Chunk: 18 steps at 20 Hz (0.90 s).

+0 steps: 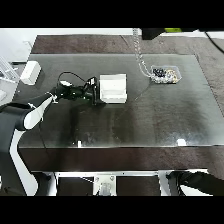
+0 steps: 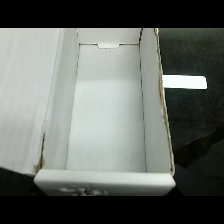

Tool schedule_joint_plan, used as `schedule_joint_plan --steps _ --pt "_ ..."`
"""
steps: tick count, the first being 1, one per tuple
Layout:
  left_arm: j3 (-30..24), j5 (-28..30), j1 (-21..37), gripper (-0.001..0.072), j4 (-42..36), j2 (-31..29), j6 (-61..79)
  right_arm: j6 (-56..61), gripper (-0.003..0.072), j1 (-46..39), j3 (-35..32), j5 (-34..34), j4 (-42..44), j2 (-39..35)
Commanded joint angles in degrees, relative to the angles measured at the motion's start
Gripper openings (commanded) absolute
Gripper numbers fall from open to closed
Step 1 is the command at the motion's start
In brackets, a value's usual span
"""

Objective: Fold the box and place the chain.

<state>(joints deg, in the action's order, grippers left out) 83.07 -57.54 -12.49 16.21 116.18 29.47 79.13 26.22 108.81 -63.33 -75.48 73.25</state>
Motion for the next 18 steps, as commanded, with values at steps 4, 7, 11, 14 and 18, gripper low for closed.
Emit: schedule_joint_plan --steps 4,7,11,14,18 --pt "0.0 0.0 0.0 0.0536 0.0 0.0 0.0 3.4 0.001 4.8 -6.6 1.9 0.5 1.6" --pt "0.0 0.0 0.0 0.0536 0.0 0.0 0.0 3.3 0.0011 4.8 -12.6 7.2 3.1 1.7" --pt "0.0 0.0 0.0 0.0535 0.0 0.0 0.0 4.5 0.0011 4.8 -20.9 15.0 4.5 1.7" --pt "0.0 0.0 0.0 0.0536 0.0 0.0 0.0 4.9 0.0011 4.8 -26.9 21.9 6.5 1.7" --pt "0.0 0.0 0.0 0.0536 0.0 0.0 0.0 4.9 0.0011 4.8 -32.5 30.4 8.9 3.0"
